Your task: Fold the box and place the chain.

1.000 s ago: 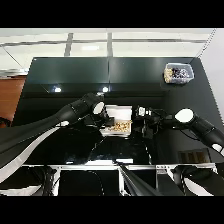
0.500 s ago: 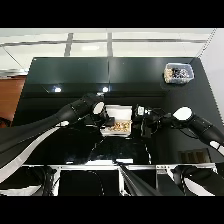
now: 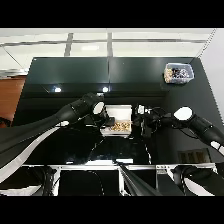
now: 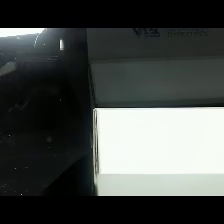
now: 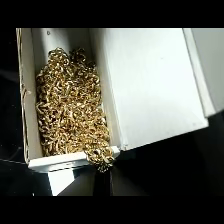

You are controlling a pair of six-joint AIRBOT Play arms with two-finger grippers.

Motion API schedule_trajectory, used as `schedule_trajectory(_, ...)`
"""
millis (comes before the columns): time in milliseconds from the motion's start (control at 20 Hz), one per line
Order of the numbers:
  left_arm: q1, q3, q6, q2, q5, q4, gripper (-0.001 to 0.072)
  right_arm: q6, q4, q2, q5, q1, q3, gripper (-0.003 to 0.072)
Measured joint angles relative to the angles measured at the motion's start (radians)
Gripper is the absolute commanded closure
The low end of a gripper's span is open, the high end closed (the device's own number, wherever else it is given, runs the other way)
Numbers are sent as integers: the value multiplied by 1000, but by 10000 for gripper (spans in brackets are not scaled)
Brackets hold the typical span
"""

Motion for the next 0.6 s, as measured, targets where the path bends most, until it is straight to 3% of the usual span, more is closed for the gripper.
schedule_trajectory(350, 0, 0, 0, 0, 2, 0, 681, 314, 2, 114, 11, -2, 10, 665)
schedule_trajectory(450, 0, 0, 0, 0, 3, 0, 681, 380, 70, 129, 24, 10, 11, 320)
schedule_trajectory(600, 0, 0, 0, 0, 5, 1, 681, 437, 147, 140, 13, 40, 12, 312)
